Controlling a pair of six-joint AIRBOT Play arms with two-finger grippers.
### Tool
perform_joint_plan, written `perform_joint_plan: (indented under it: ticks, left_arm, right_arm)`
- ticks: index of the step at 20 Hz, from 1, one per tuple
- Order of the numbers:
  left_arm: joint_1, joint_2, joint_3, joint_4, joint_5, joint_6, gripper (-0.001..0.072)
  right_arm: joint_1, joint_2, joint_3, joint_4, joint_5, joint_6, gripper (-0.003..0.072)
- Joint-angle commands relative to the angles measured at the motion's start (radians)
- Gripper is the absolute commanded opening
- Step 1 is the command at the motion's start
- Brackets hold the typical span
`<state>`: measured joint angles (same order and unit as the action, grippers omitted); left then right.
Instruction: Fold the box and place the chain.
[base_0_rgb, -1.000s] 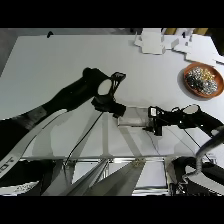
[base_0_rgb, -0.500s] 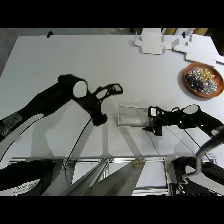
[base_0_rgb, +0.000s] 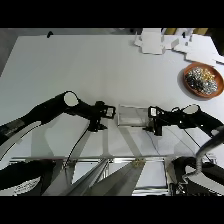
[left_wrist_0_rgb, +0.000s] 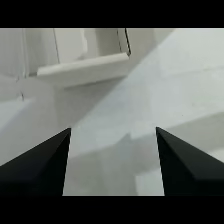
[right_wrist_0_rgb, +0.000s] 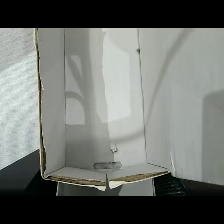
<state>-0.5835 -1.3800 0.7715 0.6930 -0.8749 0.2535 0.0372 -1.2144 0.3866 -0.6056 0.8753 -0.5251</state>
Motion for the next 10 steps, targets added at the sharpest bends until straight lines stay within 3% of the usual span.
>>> perform_joint_plan:
  ticks: [1,10]
  left_arm:
    - [0.003,-0.056,-0.019,-0.218,0.054,0.266,0.0701]
    - [0.002,-0.151,-0.019,-0.363,0.048,0.299,0.0703]
  right_arm:
    - [0.0,0.001,0.0,0.0,0.0,0.0,0.0412]
    - [0.0,0.001,0.0,0.0,0.0,0.0,0.0412]
